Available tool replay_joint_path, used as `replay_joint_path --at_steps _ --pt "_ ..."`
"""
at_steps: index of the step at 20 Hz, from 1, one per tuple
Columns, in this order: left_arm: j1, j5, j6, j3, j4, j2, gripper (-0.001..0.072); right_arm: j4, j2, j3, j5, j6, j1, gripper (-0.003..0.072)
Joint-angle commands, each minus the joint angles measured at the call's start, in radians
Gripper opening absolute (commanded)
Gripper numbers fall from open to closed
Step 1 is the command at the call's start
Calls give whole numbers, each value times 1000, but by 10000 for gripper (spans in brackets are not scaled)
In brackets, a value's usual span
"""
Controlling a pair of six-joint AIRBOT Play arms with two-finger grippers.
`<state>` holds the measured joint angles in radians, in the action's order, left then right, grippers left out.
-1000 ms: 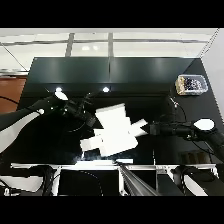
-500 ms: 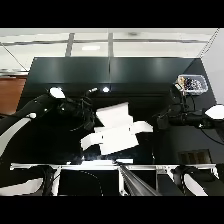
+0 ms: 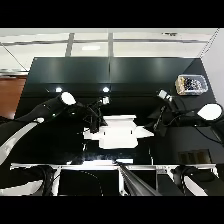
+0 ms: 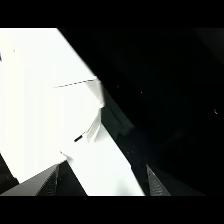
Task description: Fold the box and place the chain.
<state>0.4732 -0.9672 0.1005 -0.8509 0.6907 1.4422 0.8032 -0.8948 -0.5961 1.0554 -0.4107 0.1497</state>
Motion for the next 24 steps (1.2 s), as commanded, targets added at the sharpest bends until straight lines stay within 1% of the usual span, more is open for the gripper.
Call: replay_joint_path --at_steps 1,2,4,8,10,14,16,19,21,24 --pt "5 8 -72 0 20 34 26 98 0 19 -24 13 68 644" --pt "5 -4 -112 -2 39 34 26 95 0 35 -34 14 79 644" --pt "5 -6 -116 -3 40 34 26 91 0 91 -76 29 110 644" --pt "5 -7 -116 -3 38 34 26 89 0 184 -153 124 214 643" --pt "5 -11 -116 -3 38 34 25 92 0 209 -194 174 255 644" --pt "5 -12 -116 -3 38 34 25 84 0 213 -214 195 340 644" --pt "5 -12 -116 -3 38 34 25 60 0 213 -253 195 373 644" --pt "5 -13 -116 -3 38 34 26 31 0 212 -296 196 395 644" --pt "5 -14 -116 -3 38 34 25 30 0 212 -301 196 396 644" --pt "5 -13 -116 -3 38 34 26 -14 0 212 -308 196 396 643"
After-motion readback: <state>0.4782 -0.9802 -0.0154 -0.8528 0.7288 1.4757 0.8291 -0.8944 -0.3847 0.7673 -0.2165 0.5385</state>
